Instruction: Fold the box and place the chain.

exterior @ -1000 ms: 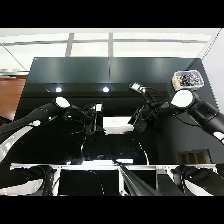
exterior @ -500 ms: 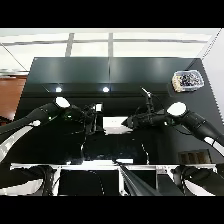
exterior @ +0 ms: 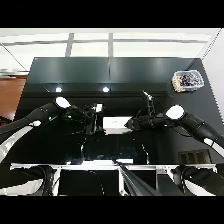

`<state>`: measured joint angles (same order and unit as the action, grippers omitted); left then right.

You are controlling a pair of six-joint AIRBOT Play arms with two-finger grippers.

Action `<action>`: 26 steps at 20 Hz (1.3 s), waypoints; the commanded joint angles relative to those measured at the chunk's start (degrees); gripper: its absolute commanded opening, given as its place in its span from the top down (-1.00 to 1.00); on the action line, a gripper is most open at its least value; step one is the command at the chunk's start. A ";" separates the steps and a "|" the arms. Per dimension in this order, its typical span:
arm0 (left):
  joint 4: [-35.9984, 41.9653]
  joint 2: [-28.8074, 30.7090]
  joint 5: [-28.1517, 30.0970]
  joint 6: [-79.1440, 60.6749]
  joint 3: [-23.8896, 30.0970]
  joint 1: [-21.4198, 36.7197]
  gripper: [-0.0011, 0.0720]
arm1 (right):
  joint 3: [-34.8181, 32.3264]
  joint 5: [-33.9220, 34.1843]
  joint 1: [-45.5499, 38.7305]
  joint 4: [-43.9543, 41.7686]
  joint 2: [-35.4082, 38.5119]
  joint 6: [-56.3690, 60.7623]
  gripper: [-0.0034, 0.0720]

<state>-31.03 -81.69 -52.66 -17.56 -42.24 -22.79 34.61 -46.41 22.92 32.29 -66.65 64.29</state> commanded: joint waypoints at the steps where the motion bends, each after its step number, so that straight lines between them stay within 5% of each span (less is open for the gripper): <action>1: 0.00 -0.04 -0.33 0.02 0.04 0.00 -0.30 | 1.38 -2.99 -0.28 1.03 0.33 -0.15 0.87; 4: -0.07 0.11 -0.31 0.00 -0.04 0.48 -0.31 | 8.28 -12.94 -3.43 8.09 3.82 1.57 0.87; 6: -0.17 0.79 -0.26 0.07 -0.09 1.20 -0.74 | 14.32 -18.80 -7.74 19.93 8.50 7.52 0.87; 8: -1.81 2.82 -0.57 3.32 -0.09 2.23 -0.90 | 18.12 -22.45 -12.98 29.81 14.23 11.06 0.87; 13: -6.97 11.82 -3.85 10.91 -0.11 4.07 -0.98 | 17.55 -27.39 -24.65 38.07 21.14 13.62 0.87; 16: -5.77 13.77 -1.27 18.25 -2.86 0.26 -0.98 | 14.43 -22.32 -26.43 40.41 21.14 18.99 0.87; 19: -6.45 10.10 0.09 24.63 -9.22 -4.96 -0.97 | 12.63 -18.58 -26.43 40.81 21.11 19.80 0.87; 23: -7.89 0.35 -5.03 28.48 -19.30 -9.05 -0.97 | 12.13 -19.10 -26.43 40.83 21.11 19.89 0.87; 26: -12.76 -4.11 -6.64 30.60 -21.53 -10.62 -0.97 | 12.13 -19.39 -26.40 40.81 21.11 19.89 0.87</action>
<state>-40.21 -81.43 -57.17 9.54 -60.31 -31.48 46.98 -65.89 -3.38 72.82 -45.58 83.85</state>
